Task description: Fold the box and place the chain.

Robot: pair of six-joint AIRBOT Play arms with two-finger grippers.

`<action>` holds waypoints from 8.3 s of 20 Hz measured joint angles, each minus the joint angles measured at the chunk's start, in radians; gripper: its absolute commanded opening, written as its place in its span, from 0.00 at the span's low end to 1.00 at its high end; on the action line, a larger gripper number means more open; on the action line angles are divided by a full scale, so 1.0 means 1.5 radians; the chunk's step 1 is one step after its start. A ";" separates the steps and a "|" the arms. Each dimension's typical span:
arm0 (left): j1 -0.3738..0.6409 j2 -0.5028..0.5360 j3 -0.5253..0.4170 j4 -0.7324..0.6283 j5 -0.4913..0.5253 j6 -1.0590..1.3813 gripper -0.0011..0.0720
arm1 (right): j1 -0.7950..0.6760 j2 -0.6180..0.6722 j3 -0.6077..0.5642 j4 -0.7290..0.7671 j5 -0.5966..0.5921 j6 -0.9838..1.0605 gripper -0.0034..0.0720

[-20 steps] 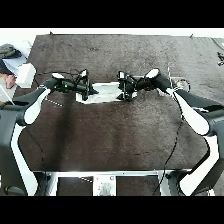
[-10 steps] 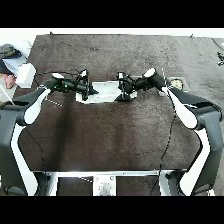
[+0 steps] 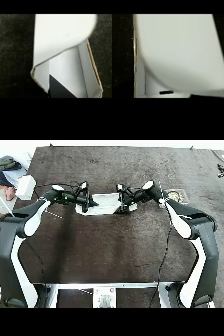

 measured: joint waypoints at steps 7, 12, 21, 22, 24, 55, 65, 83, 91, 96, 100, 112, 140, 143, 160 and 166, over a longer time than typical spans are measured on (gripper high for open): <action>0.000 0.000 0.000 0.000 0.000 0.000 0.03 | 0.000 -0.009 0.003 0.018 0.003 -0.007 0.69; 0.000 0.000 0.000 0.000 0.000 0.000 0.03 | 0.000 -0.011 0.003 0.021 0.001 -0.009 0.77; 0.000 0.000 0.000 0.000 0.001 0.000 0.03 | 0.000 -0.011 0.003 0.021 -0.012 -0.012 0.51; 0.000 0.000 0.000 -0.001 0.001 0.000 0.03 | 0.000 -0.011 0.003 0.021 -0.013 -0.012 0.52; 0.000 0.000 0.000 -0.001 0.001 0.000 0.03 | 0.000 -0.011 0.003 0.019 -0.015 -0.012 0.51; 0.000 0.000 0.000 0.000 -0.001 0.000 0.03 | 0.000 -0.011 0.003 0.016 -0.022 -0.012 0.52; 0.003 0.006 0.013 -0.002 -0.029 -0.008 0.55 | 0.000 -0.011 0.003 0.018 -0.029 -0.011 0.52; 0.085 0.106 0.099 0.017 -0.207 -0.218 0.02 | 0.000 -0.011 0.003 0.016 -0.022 -0.012 0.52; 0.004 0.237 -0.135 0.054 -0.047 -0.209 0.03 | 0.000 -0.011 0.003 0.016 -0.022 -0.012 0.52; -0.054 0.244 -0.193 0.049 0.066 -0.241 0.03 | 0.000 -0.011 0.003 0.016 -0.022 -0.012 0.52; -0.067 0.229 -0.164 0.041 0.141 -0.274 0.03 | 0.000 -0.011 0.003 0.016 -0.022 -0.012 0.52; -0.072 0.154 -0.068 0.066 0.253 -0.344 0.03 | 0.000 -0.011 0.003 0.016 -0.022 -0.012 0.52; -0.006 0.165 0.102 0.298 -0.041 -0.357 0.83 | 0.000 -0.011 0.003 0.016 -0.022 -0.012 0.52; -0.005 0.167 0.062 0.338 -0.040 -0.343 0.89 | 0.000 -0.011 0.003 0.016 -0.022 -0.012 0.52; -0.054 0.146 -0.023 0.385 0.065 -0.250 0.93 | 0.000 -0.011 0.003 0.016 -0.022 -0.012 0.52; -0.055 0.141 -0.023 0.377 0.065 -0.249 0.89 | 0.000 -0.011 0.003 0.016 -0.022 -0.012 0.52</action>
